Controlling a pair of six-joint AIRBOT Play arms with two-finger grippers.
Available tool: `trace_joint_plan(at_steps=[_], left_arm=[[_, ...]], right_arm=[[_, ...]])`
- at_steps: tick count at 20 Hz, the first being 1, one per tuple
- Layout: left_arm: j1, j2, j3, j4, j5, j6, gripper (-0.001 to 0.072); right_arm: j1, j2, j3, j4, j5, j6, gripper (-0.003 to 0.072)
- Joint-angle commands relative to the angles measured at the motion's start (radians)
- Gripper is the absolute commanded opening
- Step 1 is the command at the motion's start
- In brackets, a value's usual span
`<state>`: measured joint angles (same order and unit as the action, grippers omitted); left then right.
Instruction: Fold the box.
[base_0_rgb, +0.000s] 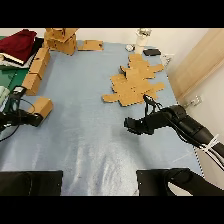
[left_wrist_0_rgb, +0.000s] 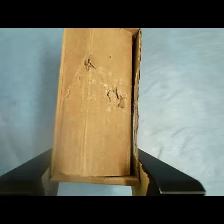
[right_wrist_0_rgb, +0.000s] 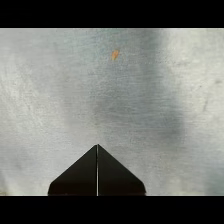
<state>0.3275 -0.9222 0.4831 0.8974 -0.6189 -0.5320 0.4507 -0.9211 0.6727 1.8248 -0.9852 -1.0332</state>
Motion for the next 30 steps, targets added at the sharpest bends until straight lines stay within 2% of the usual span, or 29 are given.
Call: trace_joint_plan(at_steps=[1, 6, 10, 18, 24, 30], left_arm=[[0.111, 0.000, 0.000, 0.053, -0.019, -0.018, 0.0268], [0.109, -0.016, 0.003, 0.050, 0.142, -0.017, 0.0268], [0.110, -0.095, 0.050, 0.050, 0.202, -0.016, 0.0268], [0.103, -0.309, 0.226, 0.016, 0.212, -0.016, 0.0268], [0.027, -0.433, 0.310, 0.011, 0.220, -0.014, 0.0268], [0.011, -0.464, 0.340, 0.012, 0.269, -0.017, 0.0268]], right_arm=[[0.000, 0.000, 0.001, 0.000, 0.009, 0.000, 0.0005], [0.000, 0.000, 0.001, 0.001, 0.009, 0.000, 0.0005], [0.000, 0.000, 0.001, 0.005, 0.009, 0.000, 0.0005], [0.000, 0.000, 0.001, 0.005, 0.010, 0.001, 0.0006], [0.000, 0.000, 0.001, 0.005, 0.035, 0.001, 0.0005], [0.000, 0.000, 0.001, 0.008, 0.034, 0.001, 0.0005]])
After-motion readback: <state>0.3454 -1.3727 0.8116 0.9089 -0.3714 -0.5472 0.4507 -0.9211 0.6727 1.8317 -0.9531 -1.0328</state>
